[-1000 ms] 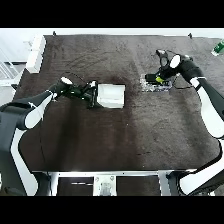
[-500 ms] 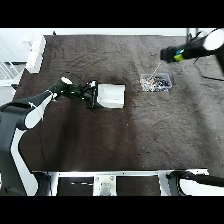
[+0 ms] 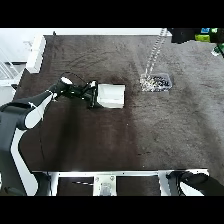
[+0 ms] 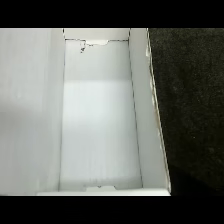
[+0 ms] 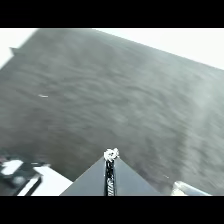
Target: Fold the box and place the chain.
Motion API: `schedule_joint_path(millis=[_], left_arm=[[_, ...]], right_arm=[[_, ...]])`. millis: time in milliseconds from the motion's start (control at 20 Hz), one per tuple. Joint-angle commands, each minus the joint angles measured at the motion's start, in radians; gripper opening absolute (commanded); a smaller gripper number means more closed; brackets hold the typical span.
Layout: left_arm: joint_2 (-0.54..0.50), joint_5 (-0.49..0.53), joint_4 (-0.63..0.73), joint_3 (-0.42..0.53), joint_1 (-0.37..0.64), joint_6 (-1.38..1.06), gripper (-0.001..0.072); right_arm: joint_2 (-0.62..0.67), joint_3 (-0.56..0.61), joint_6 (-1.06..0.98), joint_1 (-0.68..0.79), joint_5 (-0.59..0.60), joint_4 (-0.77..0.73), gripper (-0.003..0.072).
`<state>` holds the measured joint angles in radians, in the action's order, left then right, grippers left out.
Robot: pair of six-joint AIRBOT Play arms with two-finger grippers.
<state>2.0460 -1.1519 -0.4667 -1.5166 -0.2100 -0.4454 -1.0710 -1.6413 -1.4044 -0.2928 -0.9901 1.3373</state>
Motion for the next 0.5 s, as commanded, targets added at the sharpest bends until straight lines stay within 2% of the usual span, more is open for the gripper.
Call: schedule_joint_path(millis=[0, 300, 450], left_arm=[[0.000, 0.000, 0.000, 0.000, 0.000, 0.000, 0.0409], [0.000, 0.000, 0.000, 0.000, 0.000, 0.000, 0.0408], [0.000, 0.000, 0.000, 0.000, 0.000, 0.000, 0.0409]], right_arm=[[0.010, 0.006, 0.014, -0.099, 0.004, -0.002, 0.0011], [-0.074, 0.059, 0.013, -0.195, 0.008, -0.003, 0.0011], [-0.140, 0.101, 0.015, -0.220, 0.068, -0.034, 0.0010]])
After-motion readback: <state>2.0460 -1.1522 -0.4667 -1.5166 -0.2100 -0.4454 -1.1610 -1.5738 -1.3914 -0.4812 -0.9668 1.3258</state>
